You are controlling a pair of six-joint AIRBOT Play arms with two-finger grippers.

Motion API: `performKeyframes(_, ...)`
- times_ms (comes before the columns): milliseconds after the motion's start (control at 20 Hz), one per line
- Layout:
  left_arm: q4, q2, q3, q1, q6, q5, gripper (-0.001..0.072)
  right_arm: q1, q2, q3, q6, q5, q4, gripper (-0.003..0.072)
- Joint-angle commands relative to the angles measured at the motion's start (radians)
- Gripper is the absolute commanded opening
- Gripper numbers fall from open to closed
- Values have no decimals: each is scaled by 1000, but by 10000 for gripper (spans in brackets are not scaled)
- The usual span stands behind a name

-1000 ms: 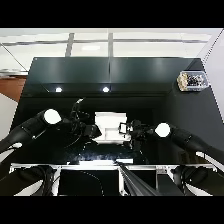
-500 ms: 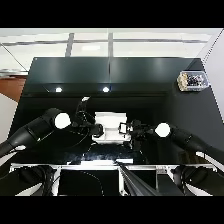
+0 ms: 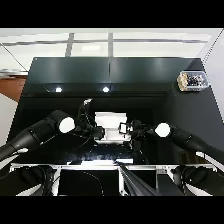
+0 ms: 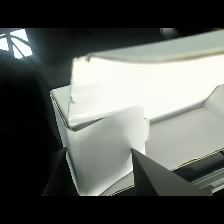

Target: Fold the box and place the chain.

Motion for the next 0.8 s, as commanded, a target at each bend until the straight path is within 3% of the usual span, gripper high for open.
performKeyframes(0, 106, -19, 3, -40, -106, 1, 462, 0, -1, 0, 0, 0, 0, 531)
performKeyframes(50, 133, -29, 8, -53, -136, 3, 459, 0, -1, 0, 0, 0, 0, 531)
performKeyframes(150, 185, -46, 19, -79, -178, 21, 338, 0, -1, 0, 0, 0, 0, 532)
performKeyframes(600, 260, -105, 55, -103, -325, 10, 330, 0, -1, 0, 0, 0, 0, 531)
performKeyframes(700, 264, -142, 92, -103, -324, -15, 259, 0, -1, 0, 0, 0, 0, 532)
performKeyframes(750, 272, -156, 111, -103, -325, -29, 260, 0, -1, -1, 0, 0, 0, 531)
